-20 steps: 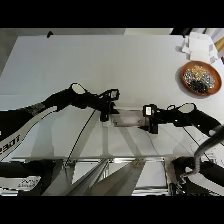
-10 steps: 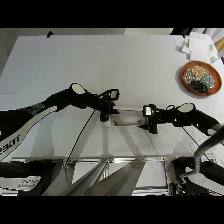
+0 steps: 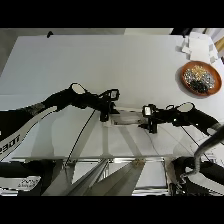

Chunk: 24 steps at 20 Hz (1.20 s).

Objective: Fold the box and place the chain.

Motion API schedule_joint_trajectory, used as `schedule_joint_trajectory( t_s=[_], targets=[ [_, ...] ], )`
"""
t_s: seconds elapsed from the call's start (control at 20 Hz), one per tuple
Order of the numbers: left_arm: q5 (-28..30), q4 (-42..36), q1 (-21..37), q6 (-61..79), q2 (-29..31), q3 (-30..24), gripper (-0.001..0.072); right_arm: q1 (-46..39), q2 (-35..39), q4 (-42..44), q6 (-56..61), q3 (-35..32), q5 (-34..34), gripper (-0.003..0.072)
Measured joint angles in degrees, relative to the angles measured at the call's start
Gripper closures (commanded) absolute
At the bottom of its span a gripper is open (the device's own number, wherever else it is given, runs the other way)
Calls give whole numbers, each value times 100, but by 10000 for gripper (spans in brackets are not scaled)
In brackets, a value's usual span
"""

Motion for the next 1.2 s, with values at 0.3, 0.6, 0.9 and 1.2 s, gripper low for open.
schedule_joint_trajectory(
  t_s=[0.3, 0.6, 0.9, 1.2],
  targets=[
    [0, 0, 0, 0, 0, 0, 697, 0, 0, -17, 2, 2, -7, 274],
    [2, 0, 0, 0, 0, 0, 697, 0, 0, -24, 15, 2, -11, 276],
    [4, 0, 0, 0, 0, 0, 697, 0, 0, -26, 22, 2, -13, 276],
    [4, 0, 0, 0, 0, 0, 697, 0, 0, -26, 24, 2, -13, 276]
  ],
)
